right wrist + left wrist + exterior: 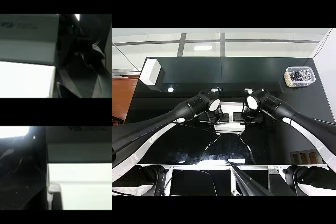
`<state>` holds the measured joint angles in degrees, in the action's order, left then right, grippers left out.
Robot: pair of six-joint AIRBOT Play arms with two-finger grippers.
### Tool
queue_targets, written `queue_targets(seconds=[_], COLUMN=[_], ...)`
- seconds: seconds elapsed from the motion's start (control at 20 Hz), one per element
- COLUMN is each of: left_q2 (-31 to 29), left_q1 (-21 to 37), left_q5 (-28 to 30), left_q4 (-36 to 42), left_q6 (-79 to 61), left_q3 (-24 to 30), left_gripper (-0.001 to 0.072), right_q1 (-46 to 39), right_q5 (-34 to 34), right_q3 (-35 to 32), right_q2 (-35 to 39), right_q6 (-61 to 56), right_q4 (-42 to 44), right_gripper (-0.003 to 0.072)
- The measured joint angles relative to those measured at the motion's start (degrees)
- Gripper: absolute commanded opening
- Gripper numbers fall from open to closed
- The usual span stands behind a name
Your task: Fold the box and place the chain.
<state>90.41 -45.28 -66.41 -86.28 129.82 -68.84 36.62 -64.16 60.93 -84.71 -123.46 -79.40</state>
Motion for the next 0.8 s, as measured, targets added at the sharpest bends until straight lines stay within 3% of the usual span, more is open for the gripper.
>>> queue_targets(seconds=[0.05,0.2,0.25,0.3,0.35,0.55,0.8], left_q2=[0.00,-0.04,-0.04,-0.04,0.00,0.00,0.00], left_q1=[0.00,0.00,0.00,0.00,0.00,0.00,0.00], left_q5=[0.24,0.33,0.37,0.37,0.26,0.22,0.24], left_q4=[0.02,0.35,0.28,0.24,0.13,0.11,0.13], left_q6=[0.02,0.17,0.17,0.15,0.00,0.00,0.02], left_q3=[0.00,0.00,0.00,0.00,0.00,0.00,0.00], left_gripper=[0.0025,0.0025,0.0025,0.0025,0.0025,0.0025,0.0024], right_q1=[0.00,0.00,0.00,0.00,-0.07,-0.85,-3.28], right_q5=[0.04,-0.07,-0.02,-0.02,-0.13,-1.31,-2.05], right_q3=[0.00,0.00,0.00,0.00,0.00,0.00,0.00], right_q2=[0.00,-0.02,0.00,0.00,0.11,2.71,15.32], right_q6=[0.00,-0.31,-0.26,-0.20,0.02,1.95,7.26], right_q4=[0.02,-0.13,-0.13,-0.11,0.07,-0.17,-1.33], right_gripper=[0.0013,0.0014,0.0040,0.0225,0.0273,0.0273,0.0274])
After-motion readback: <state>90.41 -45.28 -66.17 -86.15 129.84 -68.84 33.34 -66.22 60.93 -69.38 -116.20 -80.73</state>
